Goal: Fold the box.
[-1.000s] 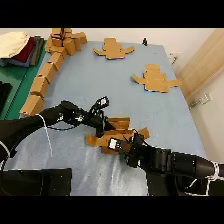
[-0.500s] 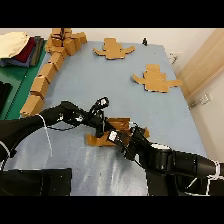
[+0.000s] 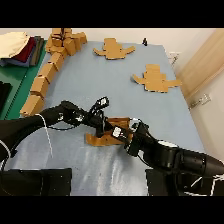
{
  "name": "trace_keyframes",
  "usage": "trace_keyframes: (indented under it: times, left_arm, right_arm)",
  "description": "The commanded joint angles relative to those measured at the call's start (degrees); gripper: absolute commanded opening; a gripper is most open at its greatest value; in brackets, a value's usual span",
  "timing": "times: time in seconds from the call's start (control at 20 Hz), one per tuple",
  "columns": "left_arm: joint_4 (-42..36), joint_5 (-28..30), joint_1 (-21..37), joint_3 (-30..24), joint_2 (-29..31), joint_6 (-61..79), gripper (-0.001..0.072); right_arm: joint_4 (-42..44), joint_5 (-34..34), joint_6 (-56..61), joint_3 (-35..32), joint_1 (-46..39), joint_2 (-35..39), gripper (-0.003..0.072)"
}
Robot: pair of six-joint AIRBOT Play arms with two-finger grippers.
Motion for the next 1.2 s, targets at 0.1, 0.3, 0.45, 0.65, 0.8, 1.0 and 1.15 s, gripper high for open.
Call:
trace_keyframes:
  times: [0.1,0.3,0.45,0.65,0.8,1.0,1.15]
  left_arm:
    - [0.02,-0.04,0.0,0.02,-0.02,0.0,0.0014]
    - [0.02,-0.04,0.0,0.02,-0.02,0.02,0.0014]
    - [0.0,-0.04,0.0,0.02,-0.02,0.02,0.0014]
    - [0.02,-0.04,0.0,0.02,-0.02,0.02,0.0014]
    - [0.02,-0.04,0.0,0.02,-0.02,0.0,0.0014]
    - [0.02,-0.04,0.0,0.02,-0.02,0.0,0.0015]
    - [0.02,-0.04,0.0,0.02,-0.02,0.02,0.0015]
  right_arm:
    - [12.33,6.47,-19.89,-0.59,-9.9,1.4,0.072]
    - [36.87,11.78,-53.09,-0.52,-23.63,1.25,0.072]
    - [49.92,10.69,-69.11,-0.46,-31.56,0.2,0.072]
    - [60.87,7.72,-81.74,-0.46,-35.01,-4.09,0.072]
    - [63.87,7.69,-86.55,-0.46,-35.04,-8.81,0.072]
    - [65.37,7.78,-89.94,-0.44,-35.04,-10.75,0.072]
    - [65.35,7.98,-90.12,-0.46,-35.04,-11.74,0.072]
